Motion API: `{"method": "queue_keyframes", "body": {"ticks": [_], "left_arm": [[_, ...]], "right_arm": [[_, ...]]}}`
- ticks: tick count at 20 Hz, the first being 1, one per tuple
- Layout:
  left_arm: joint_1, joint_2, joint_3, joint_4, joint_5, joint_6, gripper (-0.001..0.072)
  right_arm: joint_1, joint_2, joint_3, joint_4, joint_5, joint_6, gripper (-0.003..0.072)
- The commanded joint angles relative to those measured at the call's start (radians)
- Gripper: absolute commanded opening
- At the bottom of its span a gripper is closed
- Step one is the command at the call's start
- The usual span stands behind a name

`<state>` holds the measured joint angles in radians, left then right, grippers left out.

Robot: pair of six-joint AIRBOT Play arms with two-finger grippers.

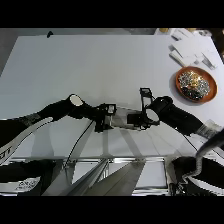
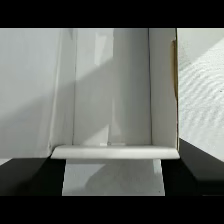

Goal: Fold the box and place the chain.

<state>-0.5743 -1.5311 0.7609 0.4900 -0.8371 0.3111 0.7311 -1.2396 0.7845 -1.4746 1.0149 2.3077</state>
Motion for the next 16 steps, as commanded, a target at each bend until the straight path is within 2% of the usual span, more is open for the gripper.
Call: {"method": "queue_keyframes", "body": {"ticks": [1, 2, 4, 8, 9, 10, 11, 14, 15, 16], "left_arm": [[-0.001, -0.001, 0.0, -0.003, 0.003, -0.001, 0.015], [-0.001, -0.001, 0.0, -0.003, 0.003, -0.001, 0.015], [-0.001, -0.001, 0.0, -0.003, 0.003, -0.001, 0.015], [-0.001, -0.001, 0.0, -0.003, 0.003, -0.001, 0.015], [-0.001, -0.001, 0.0, -0.003, 0.003, -0.001, 0.015], [-0.001, -0.001, 0.0, -0.003, 0.003, -0.001, 0.015], [-0.001, -0.001, 0.0, -0.003, 0.003, -0.001, 0.015], [-0.001, -0.001, 0.0, -0.003, 0.003, -0.001, 0.015], [-0.001, -0.001, 0.0, -0.003, 0.003, -0.001, 0.015], [-0.001, -0.001, 0.0, -0.003, 0.003, -0.001, 0.015]], "right_arm": [[0.024, -0.037, 0.001, 0.023, -0.039, 0.023, 0.012], [0.031, -0.045, 0.001, 0.013, -0.039, 0.026, 0.005], [0.036, -0.05, 0.001, 0.0, -0.04, 0.027, 0.0017], [0.036, -0.05, 0.001, -0.037, -0.035, 0.078, 0.0019], [0.036, -0.05, 0.001, -0.036, -0.042, 0.078, 0.0102], [0.036, -0.048, 0.001, -0.036, -0.043, 0.076, 0.0323], [0.036, -0.042, 0.001, -0.037, -0.042, 0.063, 0.0397], [0.035, 0.025, 0.001, -0.085, -0.039, 0.062, 0.0401], [0.027, 0.05, 0.001, -0.089, -0.034, 0.062, 0.0421], [0.02, 0.073, 0.0, -0.088, -0.026, 0.062, 0.0475]]}}
